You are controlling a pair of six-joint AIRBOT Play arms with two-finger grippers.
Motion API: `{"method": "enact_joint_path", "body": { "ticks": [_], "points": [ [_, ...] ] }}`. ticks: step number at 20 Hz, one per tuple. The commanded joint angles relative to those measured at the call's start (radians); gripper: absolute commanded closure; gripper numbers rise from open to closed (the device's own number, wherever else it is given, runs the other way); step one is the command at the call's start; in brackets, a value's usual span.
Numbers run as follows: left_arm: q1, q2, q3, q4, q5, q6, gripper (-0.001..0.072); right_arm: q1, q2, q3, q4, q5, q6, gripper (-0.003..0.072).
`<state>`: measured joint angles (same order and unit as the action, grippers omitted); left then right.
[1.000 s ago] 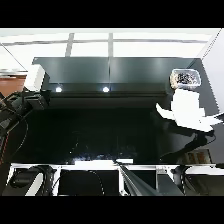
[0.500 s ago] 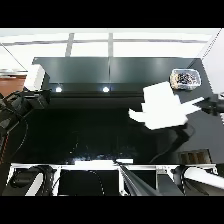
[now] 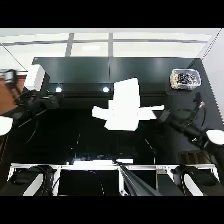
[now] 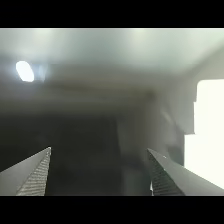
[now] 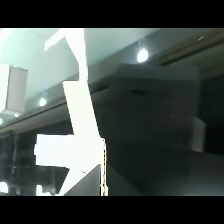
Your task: Fold the box and place the chain.
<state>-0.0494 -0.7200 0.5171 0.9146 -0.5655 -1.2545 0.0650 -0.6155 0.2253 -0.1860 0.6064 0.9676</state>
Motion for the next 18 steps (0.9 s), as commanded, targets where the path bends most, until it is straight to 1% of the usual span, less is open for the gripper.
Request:
{"method": "enact_joint_path", "body": {
  "ticks": [1,3,4,5,6,8,9,11,12,13,14,15,16,17,18],
  "points": [
    [-0.008,-0.261,0.082,-0.196,-0.21,0.071,0.0003,0.296,0.068,-0.068,0.03,-0.267,0.034,0.0673],
    [0.011,-0.43,0.128,-0.468,-0.313,0.284,0.0003,0.372,0.068,-0.068,-0.007,-0.289,0.034,0.0673],
    [0.018,-0.515,0.153,-0.59,-0.399,0.385,0.0004,0.392,0.068,-0.068,-0.01,-0.288,0.034,0.0673],
    [0.019,-0.586,0.182,-0.639,-0.471,0.43,0.0003,0.406,0.068,-0.068,-0.01,-0.289,0.034,0.0673],
    [0.014,-0.65,0.213,-0.632,-0.514,0.434,0.0003,0.412,0.068,-0.068,-0.01,-0.289,0.032,0.0673],
    [0.006,-0.738,0.254,-0.597,-0.532,0.434,0.0003,0.412,0.068,-0.068,-0.01,-0.289,0.027,0.0673],
    [0.005,-0.778,0.274,-0.615,-0.55,0.439,0.0003,0.412,0.068,-0.068,-0.011,-0.289,0.027,0.0673],
    [-0.014,-0.85,0.324,-0.629,-0.628,0.475,0.0003,0.412,0.068,-0.068,-0.032,-0.277,0.027,0.0673],
    [-0.033,-0.887,0.359,-0.571,-0.676,0.486,0.0003,0.412,0.068,-0.068,-0.044,-0.273,0.027,0.0673],
    [-0.053,-0.916,0.391,-0.485,-0.705,0.484,0.0003,0.412,0.068,-0.068,-0.045,-0.274,0.027,0.0673],
    [-0.076,-0.941,0.419,-0.404,-0.722,0.484,0.0003,0.412,0.068,-0.068,-0.043,-0.274,0.027,0.0673],
    [-0.093,-0.958,0.433,-0.36,-0.725,0.486,0.0003,0.412,0.068,-0.068,-0.043,-0.274,0.027,0.0673],
    [-0.102,-0.969,0.439,-0.365,-0.725,0.513,0.0003,0.412,0.068,-0.068,-0.043,-0.271,0.028,0.0673],
    [-0.108,-0.978,0.44,-0.417,-0.749,0.594,0.0003,0.412,0.068,-0.068,-0.043,-0.263,0.027,0.0673],
    [-0.109,-0.987,0.443,-0.481,-0.811,0.687,0.0003,0.412,0.068,-0.068,-0.044,-0.251,0.027,0.0673]
  ]
}}
